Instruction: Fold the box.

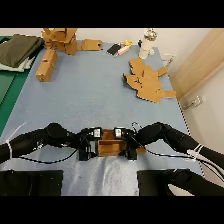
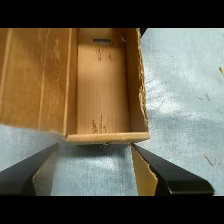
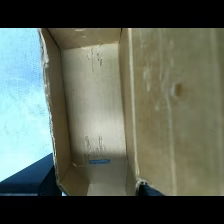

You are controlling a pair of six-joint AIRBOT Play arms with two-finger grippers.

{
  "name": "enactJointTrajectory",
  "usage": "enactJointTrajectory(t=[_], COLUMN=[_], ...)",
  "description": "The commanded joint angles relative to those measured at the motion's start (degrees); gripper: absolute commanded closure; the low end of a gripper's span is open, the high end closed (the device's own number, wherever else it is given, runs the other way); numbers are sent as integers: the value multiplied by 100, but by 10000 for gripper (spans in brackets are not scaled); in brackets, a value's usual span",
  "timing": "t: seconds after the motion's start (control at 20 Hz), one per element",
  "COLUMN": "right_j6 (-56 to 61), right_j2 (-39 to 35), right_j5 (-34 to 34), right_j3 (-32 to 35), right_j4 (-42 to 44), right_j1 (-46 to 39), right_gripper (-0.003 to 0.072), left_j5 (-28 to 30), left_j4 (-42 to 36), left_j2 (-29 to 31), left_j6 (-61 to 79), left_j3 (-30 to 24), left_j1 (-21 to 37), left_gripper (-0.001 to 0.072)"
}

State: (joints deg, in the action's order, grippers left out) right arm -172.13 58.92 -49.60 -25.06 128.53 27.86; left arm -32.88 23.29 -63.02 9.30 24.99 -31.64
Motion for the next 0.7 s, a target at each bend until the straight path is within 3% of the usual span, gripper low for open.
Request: enactJointTrajectory(t=[0.0, 0.4, 0.65], right_j6=[20, 20, 20], right_j2=[4, 4, 4], right_j5=[0, 0, 0], right_j3=[0, 0, 0], right_j4=[7, 7, 7], right_j1=[0, 0, 0], right_gripper=[169, 169, 169], left_j5=[20, -273, -33], left_j4=[-4, 501, 452], left_j2=[-48, -151, -238], left_j6=[-37, -487, -643], left_j3=[42, 125, 173], left_j1=[-162, -162, -162], left_gripper=[11, 11, 11])
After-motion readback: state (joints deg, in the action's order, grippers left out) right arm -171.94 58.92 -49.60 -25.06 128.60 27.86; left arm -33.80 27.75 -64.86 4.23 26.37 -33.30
